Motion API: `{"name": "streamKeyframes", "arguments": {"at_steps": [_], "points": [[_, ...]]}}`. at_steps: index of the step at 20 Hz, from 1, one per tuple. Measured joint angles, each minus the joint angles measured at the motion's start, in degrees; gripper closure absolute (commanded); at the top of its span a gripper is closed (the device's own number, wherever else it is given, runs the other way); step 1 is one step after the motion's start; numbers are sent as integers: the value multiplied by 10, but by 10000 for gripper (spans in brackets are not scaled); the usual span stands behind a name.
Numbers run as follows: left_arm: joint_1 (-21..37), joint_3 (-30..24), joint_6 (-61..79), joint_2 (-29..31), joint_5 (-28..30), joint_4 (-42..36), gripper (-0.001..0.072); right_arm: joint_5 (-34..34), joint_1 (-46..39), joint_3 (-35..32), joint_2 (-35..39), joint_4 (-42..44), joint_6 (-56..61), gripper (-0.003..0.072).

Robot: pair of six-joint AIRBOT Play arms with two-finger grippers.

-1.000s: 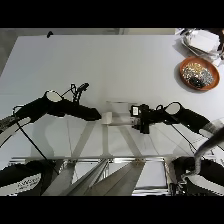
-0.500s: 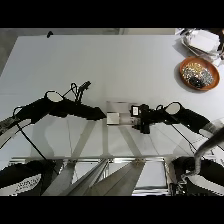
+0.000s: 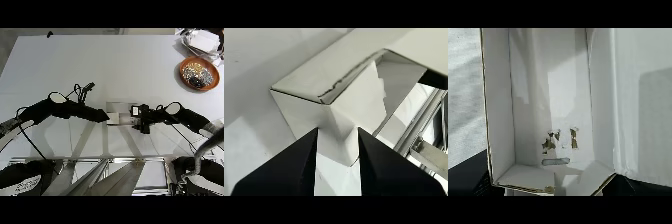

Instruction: Fold the box and place the chain.

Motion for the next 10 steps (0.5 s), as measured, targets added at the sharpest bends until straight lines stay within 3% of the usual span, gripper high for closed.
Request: {"name": "streamKeyframes", "arguments": {"at_steps": [10], "points": [[-64,66,-231,0,34,201,418,-1,0,0,0,1,0,388]]}}
